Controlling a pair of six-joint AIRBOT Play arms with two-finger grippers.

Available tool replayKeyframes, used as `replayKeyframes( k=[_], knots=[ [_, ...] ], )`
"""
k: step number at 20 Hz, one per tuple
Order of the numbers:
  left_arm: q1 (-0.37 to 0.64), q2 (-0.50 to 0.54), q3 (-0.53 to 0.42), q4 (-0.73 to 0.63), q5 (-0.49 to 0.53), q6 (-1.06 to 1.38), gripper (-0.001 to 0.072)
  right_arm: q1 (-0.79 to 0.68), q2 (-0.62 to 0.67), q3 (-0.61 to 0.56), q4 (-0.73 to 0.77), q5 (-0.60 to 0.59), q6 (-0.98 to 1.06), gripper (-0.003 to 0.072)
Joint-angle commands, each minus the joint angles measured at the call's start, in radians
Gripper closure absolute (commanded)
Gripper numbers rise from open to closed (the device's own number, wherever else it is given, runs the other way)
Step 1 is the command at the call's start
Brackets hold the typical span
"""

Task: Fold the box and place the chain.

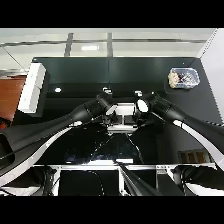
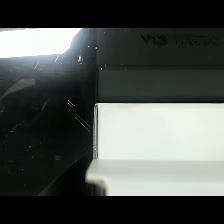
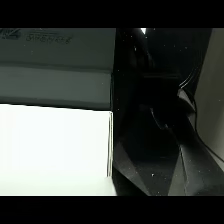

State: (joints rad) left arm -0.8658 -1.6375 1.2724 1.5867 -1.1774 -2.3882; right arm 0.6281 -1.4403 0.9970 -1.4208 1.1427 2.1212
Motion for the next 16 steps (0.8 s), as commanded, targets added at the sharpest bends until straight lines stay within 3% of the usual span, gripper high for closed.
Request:
replayKeyframes(
  k=[1,3,4,6,7,12,13,14,16],
  knots=[
    [0.001,0.0,0.001,0.002,-0.001,0.002,0.0685,0.002,0.0,0.0,-0.005,0.002,0.003,0.0669],
    [0.0,0.0,0.001,0.002,-0.002,0.002,0.0685,0.002,0.0,0.0,-0.005,0.003,0.003,0.0657],
    [0.001,0.0,0.001,0.002,-0.002,0.002,0.0685,0.002,0.0,0.0,-0.005,0.002,0.003,0.0568],
    [0.001,0.0,0.001,0.002,-0.002,0.001,0.0685,0.002,0.0,0.0,-0.006,0.004,0.003,0.0514],
    [0.0,0.0,0.001,0.002,-0.002,0.002,0.0685,0.002,0.0,0.0,-0.007,0.006,0.003,0.0442],
    [0.001,0.0,0.001,0.002,-0.002,0.002,0.0685,0.002,0.0,0.0,-0.006,0.01,0.002,0.0436],
    [0.0,0.0,0.001,0.002,-0.002,0.002,0.0685,0.002,0.0,0.0,-0.006,0.016,0.002,0.0366],
    [0.0,0.0,0.001,0.002,-0.002,0.002,0.0685,0.002,0.0,0.0,-0.006,0.02,-0.003,0.0216],
    [0.0,0.0,0.001,0.002,-0.002,0.002,0.0685,0.002,0.0,0.0,-0.007,0.026,-0.013,0.0195]
  ],
)
